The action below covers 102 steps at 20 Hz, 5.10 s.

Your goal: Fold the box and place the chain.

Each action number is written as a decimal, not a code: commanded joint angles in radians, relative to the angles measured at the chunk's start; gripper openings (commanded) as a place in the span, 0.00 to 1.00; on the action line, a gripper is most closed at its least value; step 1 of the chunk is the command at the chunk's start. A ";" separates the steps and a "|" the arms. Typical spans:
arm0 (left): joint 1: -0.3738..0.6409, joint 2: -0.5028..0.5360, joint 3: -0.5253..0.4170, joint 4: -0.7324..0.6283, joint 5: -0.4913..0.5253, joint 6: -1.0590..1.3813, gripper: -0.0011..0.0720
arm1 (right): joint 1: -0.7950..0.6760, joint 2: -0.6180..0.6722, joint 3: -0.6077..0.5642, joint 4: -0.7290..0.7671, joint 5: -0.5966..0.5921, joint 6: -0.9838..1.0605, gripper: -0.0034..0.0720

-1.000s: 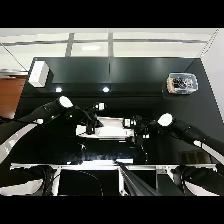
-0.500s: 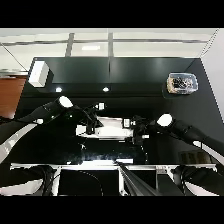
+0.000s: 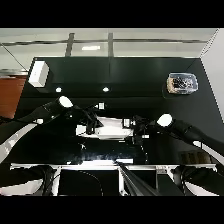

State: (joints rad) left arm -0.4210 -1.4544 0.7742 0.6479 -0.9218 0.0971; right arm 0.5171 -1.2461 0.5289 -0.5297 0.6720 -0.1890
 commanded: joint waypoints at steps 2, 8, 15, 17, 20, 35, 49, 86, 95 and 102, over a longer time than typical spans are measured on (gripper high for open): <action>0.001 0.008 0.019 0.101 -0.008 -0.091 0.55 | 0.000 0.000 0.000 -0.003 0.001 -0.002 0.62; 0.027 0.165 0.025 0.323 -0.088 -0.342 0.59 | 0.000 0.000 0.000 -0.006 0.002 -0.003 0.44; 0.138 0.309 0.021 0.377 -0.433 -0.682 0.04 | 0.000 0.000 0.000 -0.029 0.027 -0.006 0.23; 0.122 0.345 -0.016 0.341 -0.423 -0.753 0.04 | 0.000 0.000 0.000 -0.029 0.027 -0.007 0.23; 0.067 0.363 -0.106 0.087 -0.425 -0.723 0.04 | 0.000 0.000 0.000 -0.029 0.027 -0.006 0.23; -0.001 0.159 -0.218 -0.381 0.216 -0.412 0.05 | 0.001 0.000 0.000 -0.022 0.028 -0.006 0.23; 0.323 0.471 -0.151 0.089 -0.241 -0.647 0.05 | 0.001 0.000 0.000 -0.021 0.028 -0.006 0.23; 0.035 0.224 -0.189 -0.021 -0.024 -0.124 0.32 | 0.002 0.000 0.000 -0.021 0.028 -0.005 0.23; -0.064 0.206 -0.189 -0.053 0.077 -0.070 0.31 | 0.002 0.000 0.000 -0.021 0.028 -0.005 0.23; -0.073 0.205 -0.189 -0.043 0.079 -0.079 0.46 | 0.002 0.000 0.000 -0.021 0.027 -0.005 0.23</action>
State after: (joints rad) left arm -0.4900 -1.2495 0.5854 0.6010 -0.8494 0.0231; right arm 0.5175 -1.2457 0.5289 -0.5503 0.6994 -0.1936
